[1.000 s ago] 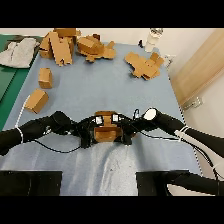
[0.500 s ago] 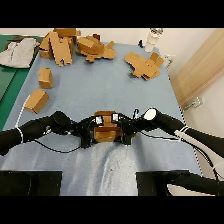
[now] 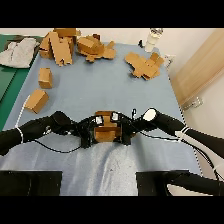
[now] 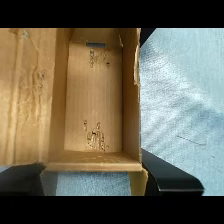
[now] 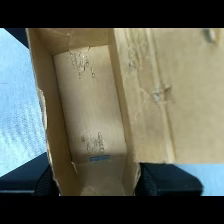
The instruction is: Fold the box.
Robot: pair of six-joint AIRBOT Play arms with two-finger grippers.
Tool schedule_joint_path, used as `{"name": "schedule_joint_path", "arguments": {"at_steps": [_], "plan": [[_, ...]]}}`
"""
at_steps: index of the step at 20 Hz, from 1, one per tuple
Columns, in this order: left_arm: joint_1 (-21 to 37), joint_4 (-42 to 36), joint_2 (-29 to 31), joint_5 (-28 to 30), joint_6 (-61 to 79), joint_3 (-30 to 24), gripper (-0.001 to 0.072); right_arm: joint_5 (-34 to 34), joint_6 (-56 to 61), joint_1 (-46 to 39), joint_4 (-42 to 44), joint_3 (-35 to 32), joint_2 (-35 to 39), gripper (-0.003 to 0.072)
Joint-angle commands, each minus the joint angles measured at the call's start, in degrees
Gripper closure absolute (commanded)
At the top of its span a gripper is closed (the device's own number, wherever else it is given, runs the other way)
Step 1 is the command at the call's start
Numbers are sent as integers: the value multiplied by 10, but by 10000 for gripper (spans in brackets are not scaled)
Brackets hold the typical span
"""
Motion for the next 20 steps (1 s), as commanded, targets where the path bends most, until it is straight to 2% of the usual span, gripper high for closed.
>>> {"name": "schedule_joint_path", "arguments": {"at_steps": [1, 8, 15, 20], "plan": [[0, 1, 0, 0, 0, 0, 424, -4, 19, -1, -26, 1, 23, 84], [0, 0, 0, 0, 0, 1, 424, 3, 67, -5, -67, 1, 91, 84], [0, 1, 0, -1, 1, 1, 424, 100, 147, -5, -129, 1, 137, 85], [0, 1, 0, -1, 3, 1, 424, 104, 187, -5, -125, 1, 158, 85]]}}
